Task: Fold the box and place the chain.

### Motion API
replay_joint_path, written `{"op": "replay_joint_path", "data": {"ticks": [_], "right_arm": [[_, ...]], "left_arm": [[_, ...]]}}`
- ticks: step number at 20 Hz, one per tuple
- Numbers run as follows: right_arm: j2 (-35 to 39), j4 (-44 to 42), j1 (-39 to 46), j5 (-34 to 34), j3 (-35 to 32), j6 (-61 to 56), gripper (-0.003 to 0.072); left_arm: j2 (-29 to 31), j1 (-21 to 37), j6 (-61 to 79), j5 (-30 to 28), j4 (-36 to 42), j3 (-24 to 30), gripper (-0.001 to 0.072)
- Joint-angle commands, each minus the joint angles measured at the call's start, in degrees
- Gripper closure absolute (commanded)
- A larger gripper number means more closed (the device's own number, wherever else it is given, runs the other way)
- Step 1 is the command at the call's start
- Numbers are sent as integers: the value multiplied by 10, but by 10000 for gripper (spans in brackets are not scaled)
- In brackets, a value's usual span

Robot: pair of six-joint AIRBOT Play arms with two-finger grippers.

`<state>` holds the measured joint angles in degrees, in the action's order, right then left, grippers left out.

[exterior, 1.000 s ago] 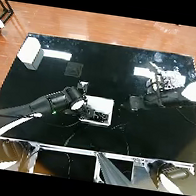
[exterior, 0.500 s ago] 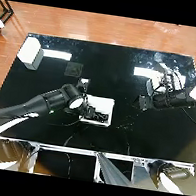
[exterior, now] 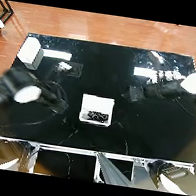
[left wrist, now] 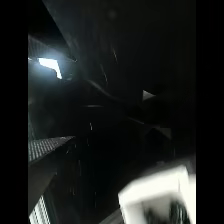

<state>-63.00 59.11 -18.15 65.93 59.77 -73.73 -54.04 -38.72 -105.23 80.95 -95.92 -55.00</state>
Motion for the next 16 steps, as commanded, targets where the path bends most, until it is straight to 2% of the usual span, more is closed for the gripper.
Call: {"op": "replay_joint_path", "data": {"ticks": [1,3,4,7,10,13,16], "right_arm": [[-94,-7,-56,-46,96,58,-24],[-147,14,-77,-59,134,46,-23],[-165,8,-84,-56,136,43,-23],[-198,16,-115,1,136,56,-22],[-204,12,-137,41,136,120,-16],[-204,8,-141,84,136,170,-16],[-204,8,-142,92,136,217,-17]], "left_arm": [[58,147,147,-68,199,35,139],[63,219,224,-99,368,77,140],[63,238,240,-99,415,102,140],[63,238,254,-101,424,169,140],[63,239,256,-118,419,222,140],[63,239,256,-136,418,232,140],[63,239,255,-157,418,232,140]]}}
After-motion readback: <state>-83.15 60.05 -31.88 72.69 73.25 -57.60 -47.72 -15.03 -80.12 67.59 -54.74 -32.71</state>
